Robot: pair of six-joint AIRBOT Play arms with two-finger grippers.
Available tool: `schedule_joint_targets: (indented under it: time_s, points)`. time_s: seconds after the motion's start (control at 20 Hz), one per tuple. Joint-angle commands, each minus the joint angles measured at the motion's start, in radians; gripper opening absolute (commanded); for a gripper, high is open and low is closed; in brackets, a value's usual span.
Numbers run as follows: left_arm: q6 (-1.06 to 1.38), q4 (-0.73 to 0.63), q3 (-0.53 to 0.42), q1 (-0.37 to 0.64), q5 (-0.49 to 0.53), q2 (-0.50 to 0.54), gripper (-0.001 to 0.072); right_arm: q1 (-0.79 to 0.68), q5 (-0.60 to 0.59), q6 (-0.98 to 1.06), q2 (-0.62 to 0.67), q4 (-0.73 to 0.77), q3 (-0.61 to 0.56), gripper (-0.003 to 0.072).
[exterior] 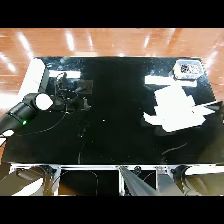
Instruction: Fold the box and place the chain.
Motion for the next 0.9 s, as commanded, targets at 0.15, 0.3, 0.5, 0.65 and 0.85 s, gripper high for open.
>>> schedule_joint_targets:
  time_s: [0.15, 0.3, 0.5, 0.65, 0.85]
  points:
    - [0.008, -0.003, 0.001, 0.001, -0.076, 0.0, 0.0618, 0.298, -0.187, 0.027, 0.358, 0.111, -0.351, 0.003]
    - [0.048, 0.003, 0.0, 0.001, -0.159, 0.0, 0.0618, 0.468, -0.379, 0.117, 0.557, 0.122, -0.569, 0.0031]
    - [0.107, 0.002, -0.005, 0.001, -0.265, 0.001, 0.0617, 0.698, -0.677, 0.24, 0.748, 0.241, -0.811, 0.0031]
    - [0.112, 0.002, -0.029, 0.001, -0.267, 0.002, 0.0618, 0.911, -0.822, 0.271, 0.772, 0.307, -0.895, 0.003]
    - [0.116, -0.034, -0.083, 0.001, -0.144, 0.002, 0.0617, 1.187, -1.011, 0.299, 0.772, 0.313, -0.903, 0.0031]
